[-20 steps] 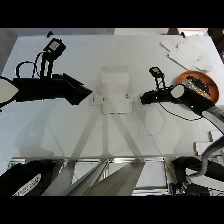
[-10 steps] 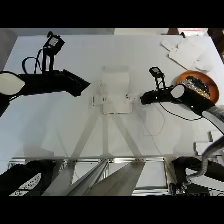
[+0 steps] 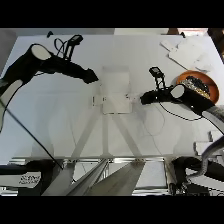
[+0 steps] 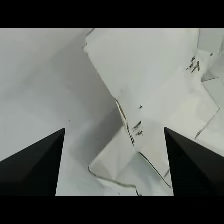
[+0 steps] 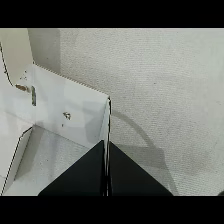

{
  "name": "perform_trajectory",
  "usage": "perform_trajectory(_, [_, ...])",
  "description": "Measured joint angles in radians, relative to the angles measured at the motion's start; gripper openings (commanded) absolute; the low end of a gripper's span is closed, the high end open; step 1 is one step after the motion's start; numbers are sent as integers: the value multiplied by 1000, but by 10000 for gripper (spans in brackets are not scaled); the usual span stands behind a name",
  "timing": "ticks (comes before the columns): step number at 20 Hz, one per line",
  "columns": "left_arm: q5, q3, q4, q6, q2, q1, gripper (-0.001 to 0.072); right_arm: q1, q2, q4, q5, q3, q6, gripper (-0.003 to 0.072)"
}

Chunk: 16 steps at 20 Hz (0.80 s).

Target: Fold the box and place the chain.

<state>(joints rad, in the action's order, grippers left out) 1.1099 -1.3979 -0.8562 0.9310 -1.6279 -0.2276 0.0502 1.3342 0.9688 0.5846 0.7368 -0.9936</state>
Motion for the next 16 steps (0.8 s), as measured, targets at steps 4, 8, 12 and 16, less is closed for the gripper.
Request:
perform_trajectory(4, [63,-130,52,-74,-167,-3,701,0,0,0,0,0,0,17])
perform_trajectory(8, [54,-167,80,-148,-230,-32,699,0,0,0,0,0,0,17])
perform_trajectory(12, [33,-178,90,-177,-256,-66,697,0,0,0,0,0,0,17])
perform_trajectory(16, [92,-180,93,-230,-268,-85,615,0,0,0,0,0,0,17])
